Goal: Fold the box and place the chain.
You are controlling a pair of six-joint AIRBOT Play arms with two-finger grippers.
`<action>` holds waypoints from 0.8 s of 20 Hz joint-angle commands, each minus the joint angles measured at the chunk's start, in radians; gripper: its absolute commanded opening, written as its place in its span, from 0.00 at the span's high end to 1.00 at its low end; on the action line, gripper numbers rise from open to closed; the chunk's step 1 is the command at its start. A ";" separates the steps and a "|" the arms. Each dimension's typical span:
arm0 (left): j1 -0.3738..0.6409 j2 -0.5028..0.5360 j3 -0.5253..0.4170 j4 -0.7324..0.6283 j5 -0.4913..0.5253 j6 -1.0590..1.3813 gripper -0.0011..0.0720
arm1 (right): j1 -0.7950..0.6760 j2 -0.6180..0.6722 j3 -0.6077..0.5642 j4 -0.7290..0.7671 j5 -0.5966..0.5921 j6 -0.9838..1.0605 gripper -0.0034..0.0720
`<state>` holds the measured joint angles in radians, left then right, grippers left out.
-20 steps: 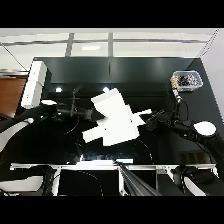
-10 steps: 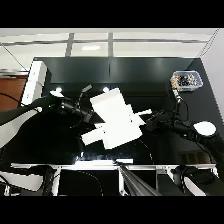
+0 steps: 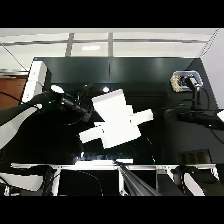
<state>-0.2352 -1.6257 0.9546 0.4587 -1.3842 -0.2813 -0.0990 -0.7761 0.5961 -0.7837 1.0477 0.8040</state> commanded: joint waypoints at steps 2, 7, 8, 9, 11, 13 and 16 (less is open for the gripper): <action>-0.083 0.103 0.014 0.079 0.150 0.103 0.96 | -0.071 0.001 0.068 -0.327 0.146 0.034 0.13; -0.211 0.198 -0.061 0.081 0.407 0.436 0.96 | -0.018 0.000 0.058 -0.318 0.193 -0.074 0.13; -0.228 0.193 -0.067 0.084 0.417 0.497 0.96 | 0.010 0.000 0.047 -0.317 0.190 -0.128 0.13; -0.241 0.186 -0.071 0.093 0.432 0.522 0.96 | 0.040 0.000 0.035 -0.316 0.175 -0.173 0.13; -0.262 0.172 -0.084 0.148 0.513 0.513 0.96 | 0.103 0.000 0.004 -0.293 0.116 -0.248 0.13; -0.270 0.167 -0.105 0.158 0.591 0.513 0.96 | 0.159 -0.002 -0.024 -0.244 0.052 -0.318 0.13; -0.269 0.149 -0.109 0.160 0.584 0.492 0.95 | 0.238 -0.002 -0.066 -0.211 -0.041 -0.399 0.13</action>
